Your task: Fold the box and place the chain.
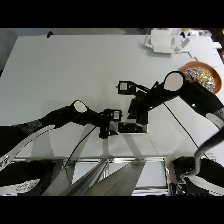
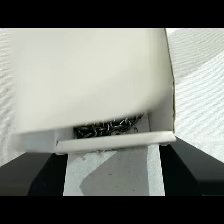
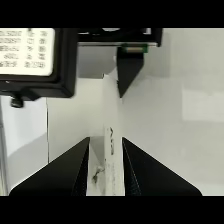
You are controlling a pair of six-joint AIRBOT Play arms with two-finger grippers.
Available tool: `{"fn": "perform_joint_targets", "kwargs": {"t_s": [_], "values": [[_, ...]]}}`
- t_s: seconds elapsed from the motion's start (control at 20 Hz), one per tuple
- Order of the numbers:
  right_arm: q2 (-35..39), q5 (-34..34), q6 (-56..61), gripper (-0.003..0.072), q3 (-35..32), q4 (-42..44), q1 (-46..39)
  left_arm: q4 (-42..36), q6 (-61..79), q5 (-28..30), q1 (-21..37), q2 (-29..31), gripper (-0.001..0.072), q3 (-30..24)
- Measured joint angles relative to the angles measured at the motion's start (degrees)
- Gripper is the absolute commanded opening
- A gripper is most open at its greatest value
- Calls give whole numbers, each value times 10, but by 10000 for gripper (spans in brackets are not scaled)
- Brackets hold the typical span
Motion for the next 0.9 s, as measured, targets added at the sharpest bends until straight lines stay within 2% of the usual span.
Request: {"fn": "perform_joint_targets", "kwargs": {"t_s": [0.35, 0.9], "values": [[2, 2, -25, 231, -38, -3, 40, 0, 0, 0, 0, 0, 150, 0], [47, -63, -31, 214, -89, -34, 56, 0, 0, 0, 0, 0, 150, 0]]}}
